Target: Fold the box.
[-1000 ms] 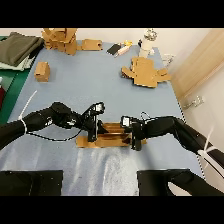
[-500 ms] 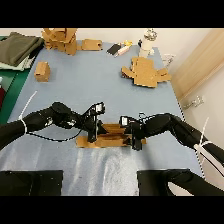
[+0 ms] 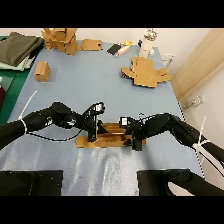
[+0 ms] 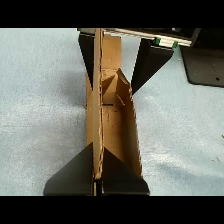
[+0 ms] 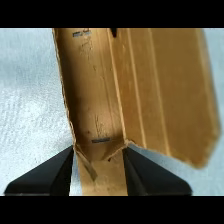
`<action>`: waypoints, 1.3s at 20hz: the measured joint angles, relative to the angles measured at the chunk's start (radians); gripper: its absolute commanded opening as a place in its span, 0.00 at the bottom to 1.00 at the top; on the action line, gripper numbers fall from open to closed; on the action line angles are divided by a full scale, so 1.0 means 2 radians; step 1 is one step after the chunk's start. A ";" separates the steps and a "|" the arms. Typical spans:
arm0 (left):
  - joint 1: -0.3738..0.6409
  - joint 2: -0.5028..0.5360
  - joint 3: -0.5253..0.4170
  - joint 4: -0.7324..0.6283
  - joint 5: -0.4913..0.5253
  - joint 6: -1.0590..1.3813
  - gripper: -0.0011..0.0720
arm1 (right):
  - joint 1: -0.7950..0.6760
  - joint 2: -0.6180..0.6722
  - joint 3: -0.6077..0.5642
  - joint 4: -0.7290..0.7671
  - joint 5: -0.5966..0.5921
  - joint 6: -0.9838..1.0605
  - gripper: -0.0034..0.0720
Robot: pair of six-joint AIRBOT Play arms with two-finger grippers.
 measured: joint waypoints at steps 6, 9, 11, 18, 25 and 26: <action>0.000 0.000 0.000 0.000 0.000 0.000 0.03 | 0.000 -0.002 0.000 0.007 0.013 -0.016 0.65; 0.000 0.000 0.000 0.000 0.000 0.000 0.03 | 0.000 -0.002 0.000 0.001 0.019 -0.003 0.65; 0.000 0.000 0.000 0.000 -0.001 0.000 0.03 | 0.000 -0.002 0.000 -0.012 0.022 0.002 0.65; 0.000 0.000 0.000 0.000 -0.001 0.000 0.03 | 0.000 -0.002 0.001 -0.045 0.026 0.029 0.65; 0.000 0.000 0.000 0.000 -0.001 0.000 0.03 | -0.006 -0.002 0.001 -0.033 0.001 0.039 0.99; 0.000 0.000 0.000 0.000 -0.001 0.000 0.03 | -0.010 -0.002 0.001 -0.031 -0.006 0.042 0.99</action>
